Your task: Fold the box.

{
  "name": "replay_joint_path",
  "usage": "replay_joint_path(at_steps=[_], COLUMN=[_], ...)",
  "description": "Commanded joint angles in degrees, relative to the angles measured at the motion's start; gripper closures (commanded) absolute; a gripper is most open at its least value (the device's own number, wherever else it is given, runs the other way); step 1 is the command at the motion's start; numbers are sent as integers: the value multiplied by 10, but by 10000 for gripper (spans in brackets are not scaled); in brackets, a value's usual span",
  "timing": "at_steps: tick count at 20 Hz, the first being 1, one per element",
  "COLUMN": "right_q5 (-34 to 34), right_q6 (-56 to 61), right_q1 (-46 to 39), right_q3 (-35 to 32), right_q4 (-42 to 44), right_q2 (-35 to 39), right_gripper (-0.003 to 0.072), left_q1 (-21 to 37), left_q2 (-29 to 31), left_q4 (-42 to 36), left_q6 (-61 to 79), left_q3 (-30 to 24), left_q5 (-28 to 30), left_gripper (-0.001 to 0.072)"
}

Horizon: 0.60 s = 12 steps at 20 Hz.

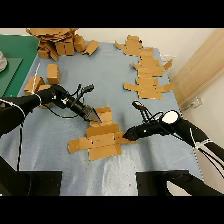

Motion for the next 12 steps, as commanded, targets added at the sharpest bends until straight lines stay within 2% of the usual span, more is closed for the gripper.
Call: replay_joint_path(at_steps=[1,3,5,12], right_q5=[-1,-1,-1,0], right_q6=[5,5,7,11], right_q1=[1,1,1,1], right_q3=[0,0,0,0], right_q4=[0,0,0,0], right_q2=[0,0,0,0], right_gripper=[682,682,682,682], left_q1=[-1,-1,-1,-1], left_q2=[0,0,0,0], left_q4=[30,33,33,31], left_q6=[4,9,15,24], left_q3=[0,0,0,5], left_q5=[-17,-14,-1,37], left_gripper=[406,407,544,544])
